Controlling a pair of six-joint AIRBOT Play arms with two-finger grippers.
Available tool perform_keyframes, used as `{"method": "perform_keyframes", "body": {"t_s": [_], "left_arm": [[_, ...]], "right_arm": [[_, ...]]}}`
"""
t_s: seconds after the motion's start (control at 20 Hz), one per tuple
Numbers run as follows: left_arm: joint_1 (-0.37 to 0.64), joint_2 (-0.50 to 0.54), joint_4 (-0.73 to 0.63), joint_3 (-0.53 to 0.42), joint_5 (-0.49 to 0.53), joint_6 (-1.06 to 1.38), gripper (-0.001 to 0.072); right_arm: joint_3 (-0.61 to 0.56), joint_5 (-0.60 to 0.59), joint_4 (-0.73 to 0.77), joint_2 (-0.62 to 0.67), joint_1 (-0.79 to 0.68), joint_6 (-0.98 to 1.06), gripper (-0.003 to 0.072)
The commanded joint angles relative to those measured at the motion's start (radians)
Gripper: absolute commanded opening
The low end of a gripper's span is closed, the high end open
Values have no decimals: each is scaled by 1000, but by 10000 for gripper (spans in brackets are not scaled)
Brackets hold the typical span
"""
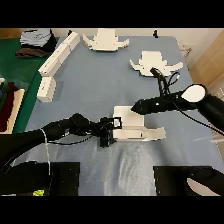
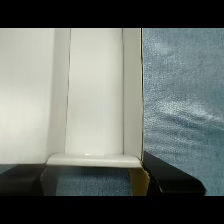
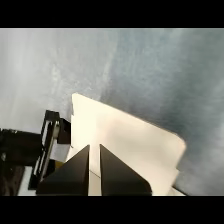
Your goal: Fold the box.
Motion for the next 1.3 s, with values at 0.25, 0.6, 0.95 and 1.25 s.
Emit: {"method": "perform_keyframes", "body": {"t_s": [0.25,0.6,0.95,1.25], "left_arm": [[0,0,0,0,-1,-2,516],[0,0,0,0,-1,-2,516],[0,0,0,0,-1,-2,516],[0,0,0,0,-1,-2,516]], "right_arm": [[-137,497,-262,277,3,-271,492],[-294,204,-454,301,3,-746,600],[-327,-15,-401,207,14,-966,598],[-327,-58,-289,180,15,-1059,371]]}}
